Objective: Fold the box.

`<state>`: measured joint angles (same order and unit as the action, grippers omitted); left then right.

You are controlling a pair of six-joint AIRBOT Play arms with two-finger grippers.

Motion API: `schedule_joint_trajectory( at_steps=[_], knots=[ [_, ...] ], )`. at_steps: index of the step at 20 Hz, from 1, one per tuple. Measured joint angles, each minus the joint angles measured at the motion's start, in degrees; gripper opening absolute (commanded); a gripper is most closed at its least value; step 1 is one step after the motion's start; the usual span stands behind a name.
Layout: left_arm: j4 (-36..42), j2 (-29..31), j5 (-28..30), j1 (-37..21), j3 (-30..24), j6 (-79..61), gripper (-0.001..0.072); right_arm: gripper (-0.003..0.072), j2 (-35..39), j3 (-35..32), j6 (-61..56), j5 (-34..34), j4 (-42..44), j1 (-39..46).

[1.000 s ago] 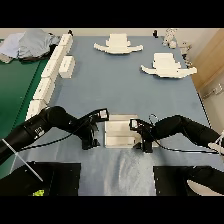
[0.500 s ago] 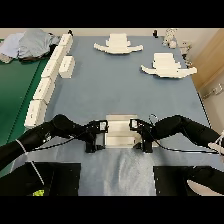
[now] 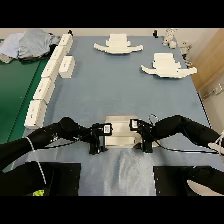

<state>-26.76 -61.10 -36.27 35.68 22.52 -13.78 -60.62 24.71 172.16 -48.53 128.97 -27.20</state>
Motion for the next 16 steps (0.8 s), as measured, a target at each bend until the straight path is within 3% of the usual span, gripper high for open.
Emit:
schedule_joint_trajectory(
  at_steps=[2,4,10,11,12,16],
  knots=[
    [0.07,-0.44,0.66,0.24,-0.02,-0.02,0.0681,0.0484,0.00,0.00,-0.02,0.00,0.00,-0.02],
    [0.17,-0.83,1.20,0.42,0.00,0.00,0.0588,0.0484,0.00,0.00,-0.04,0.00,0.02,-0.02],
    [0.92,-1.51,1.84,0.70,0.09,0.26,0.0578,0.0484,0.00,0.00,-0.04,0.00,0.02,-0.02],
    [0.98,-1.60,2.01,0.83,0.13,0.28,0.0447,0.0484,0.00,0.00,-0.04,0.00,0.02,-0.02],
    [1.07,-1.66,2.05,0.90,0.20,0.28,0.0402,0.0484,0.00,0.00,-0.13,0.02,0.04,0.00],
    [1.29,-1.77,2.27,1.07,0.28,0.28,0.0430,0.0484,0.00,0.00,-0.07,0.02,0.02,-0.02]
  ],
)
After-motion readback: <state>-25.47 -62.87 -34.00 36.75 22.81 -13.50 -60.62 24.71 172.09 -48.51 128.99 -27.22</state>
